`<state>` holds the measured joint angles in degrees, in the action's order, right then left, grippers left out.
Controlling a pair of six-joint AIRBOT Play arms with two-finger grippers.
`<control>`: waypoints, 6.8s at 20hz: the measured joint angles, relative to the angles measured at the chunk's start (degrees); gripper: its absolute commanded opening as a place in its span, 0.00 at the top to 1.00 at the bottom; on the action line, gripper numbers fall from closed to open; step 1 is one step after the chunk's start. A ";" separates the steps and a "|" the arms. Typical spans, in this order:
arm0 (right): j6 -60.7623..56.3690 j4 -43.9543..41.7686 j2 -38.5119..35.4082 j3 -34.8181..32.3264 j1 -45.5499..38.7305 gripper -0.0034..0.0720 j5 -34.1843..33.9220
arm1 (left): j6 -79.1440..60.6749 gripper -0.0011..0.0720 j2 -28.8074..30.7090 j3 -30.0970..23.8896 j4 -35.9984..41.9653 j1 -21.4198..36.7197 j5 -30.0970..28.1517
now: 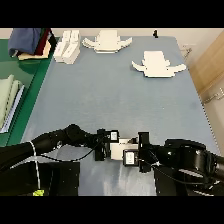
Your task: Fold the box.
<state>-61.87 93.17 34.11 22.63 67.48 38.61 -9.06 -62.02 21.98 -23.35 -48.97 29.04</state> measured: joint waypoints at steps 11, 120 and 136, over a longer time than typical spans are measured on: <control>-4.37 8.61 -0.20 -5.14 2.16 0.26 -6.86 | -0.04 0.33 0.00 0.00 0.00 0.00 -0.09; 0.85 -3.67 3.98 -5.49 -1.40 0.95 -7.96 | -0.07 0.33 0.00 0.00 -0.04 0.00 -0.02; 0.83 -1.95 -7.74 -5.42 -1.42 0.95 -7.32 | 0.07 0.33 0.00 0.00 0.07 0.00 0.07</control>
<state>-61.04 91.22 26.37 17.21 66.06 31.29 -8.99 -62.02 21.98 -23.29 -48.97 29.10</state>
